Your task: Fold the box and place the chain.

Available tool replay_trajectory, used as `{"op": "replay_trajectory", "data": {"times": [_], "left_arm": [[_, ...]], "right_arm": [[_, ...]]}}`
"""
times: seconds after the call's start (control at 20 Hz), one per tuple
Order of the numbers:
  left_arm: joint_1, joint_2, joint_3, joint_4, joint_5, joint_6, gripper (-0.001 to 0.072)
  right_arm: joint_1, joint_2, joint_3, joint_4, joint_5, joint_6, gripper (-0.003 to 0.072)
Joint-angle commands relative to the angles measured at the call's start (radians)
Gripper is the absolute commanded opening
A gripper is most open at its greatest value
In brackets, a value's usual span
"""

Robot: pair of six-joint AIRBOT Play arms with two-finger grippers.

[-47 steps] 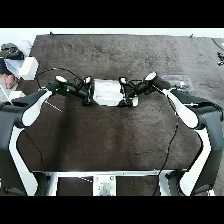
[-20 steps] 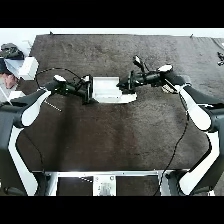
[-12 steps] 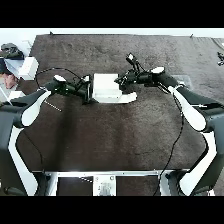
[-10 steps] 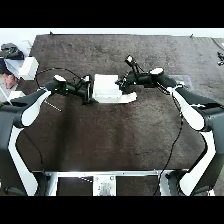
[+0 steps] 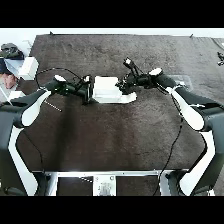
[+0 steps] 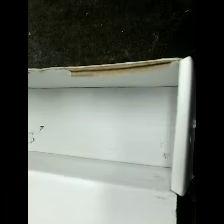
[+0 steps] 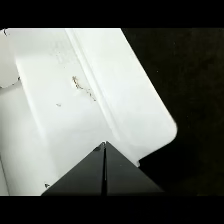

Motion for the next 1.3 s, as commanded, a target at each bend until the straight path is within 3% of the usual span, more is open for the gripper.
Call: {"op": "replay_trajectory", "data": {"times": [0.0,0.1,0.3,0.35,0.4,0.45,0.6,0.95,1.25], "left_arm": [[0.000,0.000,0.000,0.000,0.002,0.000,0.0347],[0.000,0.000,0.000,0.000,0.002,0.000,0.0347],[0.000,0.000,0.000,0.000,0.002,0.000,0.0347],[0.000,0.000,0.000,0.000,0.002,0.000,0.0347],[0.000,0.000,0.000,0.000,0.002,0.000,0.0347],[0.000,0.000,0.000,0.000,0.002,0.000,0.0347],[0.000,0.000,0.000,0.000,0.002,0.000,0.0347],[0.000,0.000,0.000,0.000,0.001,0.000,0.0347],[0.000,0.000,0.000,-0.001,0.001,0.000,0.0347]], "right_arm": [[-0.006,0.059,0.000,0.000,0.027,0.002,-0.0011],[-0.017,0.132,0.000,-0.048,0.084,0.027,-0.0005],[-0.015,0.258,-0.001,-0.353,0.187,0.143,0.0039],[-0.014,0.270,-0.001,-0.404,0.208,0.151,0.0187],[-0.014,0.272,-0.001,-0.448,0.232,0.150,0.0477],[-0.012,0.268,-0.002,-0.479,0.241,0.151,0.0591],[0.014,0.227,-0.004,-0.557,0.247,0.100,0.0598],[0.078,0.129,-0.005,-0.557,0.109,0.034,0.0590],[0.078,0.118,-0.007,-0.534,0.101,0.034,0.0587]]}}
